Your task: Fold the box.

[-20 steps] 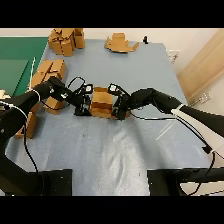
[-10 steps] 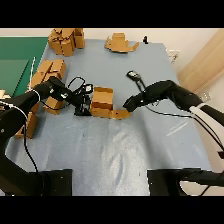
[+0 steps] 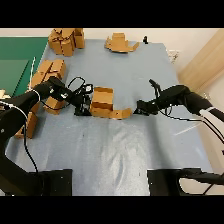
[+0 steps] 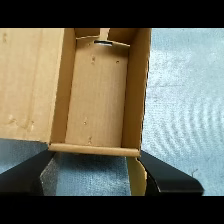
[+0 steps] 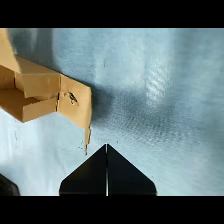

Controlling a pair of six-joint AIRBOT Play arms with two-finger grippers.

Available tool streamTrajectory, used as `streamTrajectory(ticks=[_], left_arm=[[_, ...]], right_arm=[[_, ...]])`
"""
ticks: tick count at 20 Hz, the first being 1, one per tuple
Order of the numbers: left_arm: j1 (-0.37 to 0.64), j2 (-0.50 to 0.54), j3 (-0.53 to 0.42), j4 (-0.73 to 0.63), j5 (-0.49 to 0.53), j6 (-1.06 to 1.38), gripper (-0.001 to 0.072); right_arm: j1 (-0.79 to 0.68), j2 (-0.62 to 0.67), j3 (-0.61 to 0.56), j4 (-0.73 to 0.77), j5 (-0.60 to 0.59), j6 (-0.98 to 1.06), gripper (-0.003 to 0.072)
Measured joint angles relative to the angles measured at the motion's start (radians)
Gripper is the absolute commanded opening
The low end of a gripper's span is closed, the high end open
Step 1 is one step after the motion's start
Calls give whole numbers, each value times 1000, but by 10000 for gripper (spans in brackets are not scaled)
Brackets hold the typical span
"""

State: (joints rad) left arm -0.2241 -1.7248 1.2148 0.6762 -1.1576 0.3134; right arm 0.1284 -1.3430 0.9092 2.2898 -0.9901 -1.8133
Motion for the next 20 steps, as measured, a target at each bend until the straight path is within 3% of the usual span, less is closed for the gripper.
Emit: streamTrajectory(ticks=[7, 19, 20], left_arm=[[0, 0, 0, 0, 5, 0, 523], [0, 0, 0, 0, 5, 0, 523], [0, 0, 0, 0, 4, 0, 523]], right_arm=[[122, -113, -3, 168, 57, -31, 5], [188, -128, 74, 218, 179, -106, 8], [188, -128, 83, 221, 179, -109, 64]])
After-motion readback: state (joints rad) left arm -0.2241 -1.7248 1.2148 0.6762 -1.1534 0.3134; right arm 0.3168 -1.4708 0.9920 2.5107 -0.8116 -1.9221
